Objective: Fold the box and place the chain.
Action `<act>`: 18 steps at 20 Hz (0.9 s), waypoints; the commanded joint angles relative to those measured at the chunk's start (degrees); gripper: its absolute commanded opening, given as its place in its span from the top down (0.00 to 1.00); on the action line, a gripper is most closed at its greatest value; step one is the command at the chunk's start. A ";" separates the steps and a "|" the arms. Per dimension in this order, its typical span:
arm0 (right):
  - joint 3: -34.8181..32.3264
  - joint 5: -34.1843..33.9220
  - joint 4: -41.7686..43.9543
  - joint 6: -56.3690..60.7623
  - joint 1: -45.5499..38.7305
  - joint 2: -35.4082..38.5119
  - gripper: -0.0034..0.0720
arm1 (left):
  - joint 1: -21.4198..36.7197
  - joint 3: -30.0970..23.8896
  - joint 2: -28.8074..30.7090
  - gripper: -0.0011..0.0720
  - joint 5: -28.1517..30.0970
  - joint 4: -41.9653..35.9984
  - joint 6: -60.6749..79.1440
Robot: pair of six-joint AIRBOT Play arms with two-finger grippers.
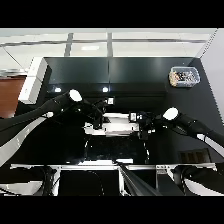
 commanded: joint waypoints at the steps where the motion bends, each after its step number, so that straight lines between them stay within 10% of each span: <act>1: -0.02 0.09 -0.33 0.07 0.07 -0.02 0.30 | 0.15 0.28 0.13 0.91 -0.28 -0.09 -0.09; 4: -0.02 -0.04 -0.31 0.09 0.09 -0.02 0.30 | 1.29 2.08 2.19 0.03 -1.70 3.08 -6.58; 7: -0.02 -0.17 -0.20 0.17 0.09 -0.02 0.30 | 4.17 3.85 7.17 0.00 -4.96 13.42 -17.64; 11: -0.02 -0.81 -0.17 0.66 0.09 -0.02 0.30 | 8.72 4.00 12.85 0.06 -18.34 20.46 -36.28; 12: -0.02 -0.74 -0.22 0.61 0.09 -0.02 0.30 | 9.62 3.96 13.00 0.22 -24.13 19.76 -42.82; 14: -0.02 -0.74 -0.20 0.63 0.09 -0.02 0.31 | 10.25 1.86 12.63 0.85 -30.97 14.67 -49.53; 15: -0.02 -0.74 -0.20 0.63 0.09 -0.02 0.31 | 10.03 -0.42 12.33 0.95 -31.04 9.53 -49.07; 17: -0.02 -0.74 -0.20 0.63 0.09 -0.02 0.77 | 8.63 -5.18 11.34 0.95 -26.56 -2.40 -46.36; 18: -0.02 -0.72 -0.20 0.63 0.09 -0.02 0.78 | 7.61 -6.88 10.91 0.95 -23.28 -6.80 -44.46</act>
